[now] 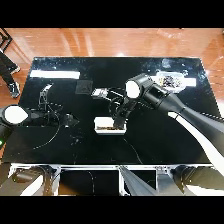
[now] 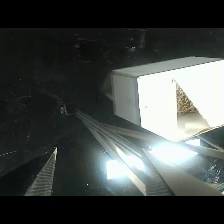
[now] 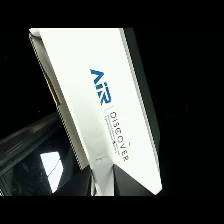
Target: Fold the box and place the chain.
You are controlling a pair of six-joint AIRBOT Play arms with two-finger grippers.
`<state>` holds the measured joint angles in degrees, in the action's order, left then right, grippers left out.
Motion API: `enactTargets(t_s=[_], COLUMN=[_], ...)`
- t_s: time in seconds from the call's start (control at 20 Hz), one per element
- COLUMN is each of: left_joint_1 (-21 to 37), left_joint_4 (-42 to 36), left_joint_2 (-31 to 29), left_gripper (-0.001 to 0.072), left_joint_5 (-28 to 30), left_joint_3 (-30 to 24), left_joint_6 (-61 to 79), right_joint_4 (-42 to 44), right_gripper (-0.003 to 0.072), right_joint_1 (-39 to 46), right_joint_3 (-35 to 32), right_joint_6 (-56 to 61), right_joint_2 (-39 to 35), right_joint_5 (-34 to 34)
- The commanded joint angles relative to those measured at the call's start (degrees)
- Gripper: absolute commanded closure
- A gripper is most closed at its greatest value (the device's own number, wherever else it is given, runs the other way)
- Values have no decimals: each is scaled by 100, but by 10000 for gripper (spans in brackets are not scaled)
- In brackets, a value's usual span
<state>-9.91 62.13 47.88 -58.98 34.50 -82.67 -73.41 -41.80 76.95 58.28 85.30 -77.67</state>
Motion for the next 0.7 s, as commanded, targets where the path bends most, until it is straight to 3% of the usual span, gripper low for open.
enactTargets(t_s=[0.0,0.65], left_joint_1=[4,4], left_joint_4=[2,4], left_joint_2=[2,2], left_gripper=[88,88], left_joint_5=[0,-2], left_joint_3=[0,0], left_joint_6=[0,2], right_joint_4=[-155,-227], right_gripper=[565,537], right_joint_1=[-83,-195], right_joint_3=[0,0], right_joint_6=[0,2], right_joint_2=[-2,-2], right_joint_5=[15,74])
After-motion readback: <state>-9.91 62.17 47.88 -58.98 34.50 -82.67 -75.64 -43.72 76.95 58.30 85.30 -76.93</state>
